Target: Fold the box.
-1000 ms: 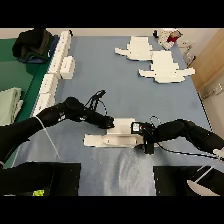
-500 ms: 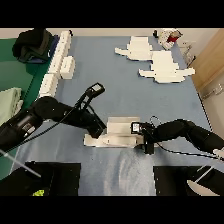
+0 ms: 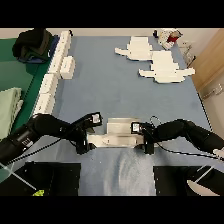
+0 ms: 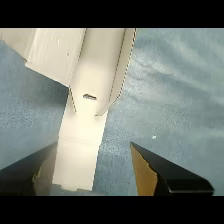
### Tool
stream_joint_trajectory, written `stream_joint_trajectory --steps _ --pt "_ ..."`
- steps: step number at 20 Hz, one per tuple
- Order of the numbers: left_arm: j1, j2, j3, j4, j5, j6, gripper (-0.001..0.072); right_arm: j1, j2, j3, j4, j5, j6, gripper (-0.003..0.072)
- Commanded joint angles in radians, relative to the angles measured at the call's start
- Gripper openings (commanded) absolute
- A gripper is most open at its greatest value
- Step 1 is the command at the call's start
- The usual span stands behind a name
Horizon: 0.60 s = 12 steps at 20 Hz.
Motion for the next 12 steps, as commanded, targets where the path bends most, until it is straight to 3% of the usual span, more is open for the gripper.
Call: stream_joint_trajectory --steps 1,5,9,11,12 --pt "0.006 -0.079 -0.049 -0.077 0.064 0.196 0.0697 0.001 0.0 0.0 0.0 0.0 0.001 0.0508" --pt "0.003 -0.175 -0.049 -0.228 0.134 0.367 0.0696 0.001 0.0 0.0 0.0 0.0 0.001 0.0509" --pt "-0.026 -0.239 -0.042 -0.271 0.218 0.405 0.0686 0.001 0.0 0.0 0.0 0.0 0.001 0.0509" --pt "-0.041 -0.253 -0.035 -0.28 0.22 0.414 0.0391 0.001 0.0 0.0 0.0 0.0 0.001 0.0509" --pt "-0.049 -0.256 -0.034 -0.286 0.225 0.438 0.0331 0.001 0.0 0.0 0.0 0.0 0.001 0.0509"
